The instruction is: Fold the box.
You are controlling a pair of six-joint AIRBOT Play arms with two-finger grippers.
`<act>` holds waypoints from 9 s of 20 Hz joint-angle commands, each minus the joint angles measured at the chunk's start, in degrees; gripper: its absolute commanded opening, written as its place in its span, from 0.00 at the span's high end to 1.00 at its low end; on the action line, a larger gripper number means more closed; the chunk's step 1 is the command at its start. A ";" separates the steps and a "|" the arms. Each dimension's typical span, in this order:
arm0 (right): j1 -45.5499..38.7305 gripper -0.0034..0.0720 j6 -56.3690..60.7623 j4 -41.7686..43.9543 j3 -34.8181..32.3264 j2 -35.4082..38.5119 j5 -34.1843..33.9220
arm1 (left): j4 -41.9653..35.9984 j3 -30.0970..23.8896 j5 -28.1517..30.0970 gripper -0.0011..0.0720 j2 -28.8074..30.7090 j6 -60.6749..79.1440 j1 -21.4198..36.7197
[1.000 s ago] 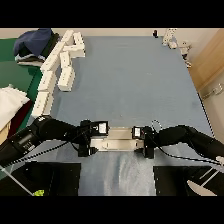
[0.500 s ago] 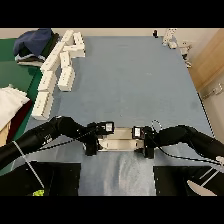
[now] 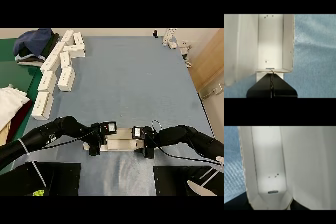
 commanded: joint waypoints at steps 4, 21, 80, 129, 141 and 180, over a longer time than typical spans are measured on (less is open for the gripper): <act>0.04 0.27 0.02 0.02 0.00 0.00 0.02 | -5.88 0.04 2.82 0.97 -3.17 3.82 -1.55; 0.04 0.27 0.02 0.00 0.00 0.00 0.02 | 7.41 1.49 -3.39 0.97 -0.46 -15.19 -1.46; 0.04 0.27 0.02 0.02 0.02 0.00 0.02 | -19.17 -6.64 -11.96 0.36 6.56 -55.06 15.85; 0.04 0.27 0.02 0.00 0.00 0.00 0.02 | 45.79 29.51 -24.41 0.96 -23.43 -142.40 -25.53; 0.02 0.27 0.02 0.00 0.00 0.00 0.02 | 45.62 31.30 -25.64 0.33 -20.24 -141.70 -25.51; 0.02 0.27 0.02 0.00 0.00 0.00 0.02 | -8.94 -8.96 2.25 0.05 10.05 13.03 7.21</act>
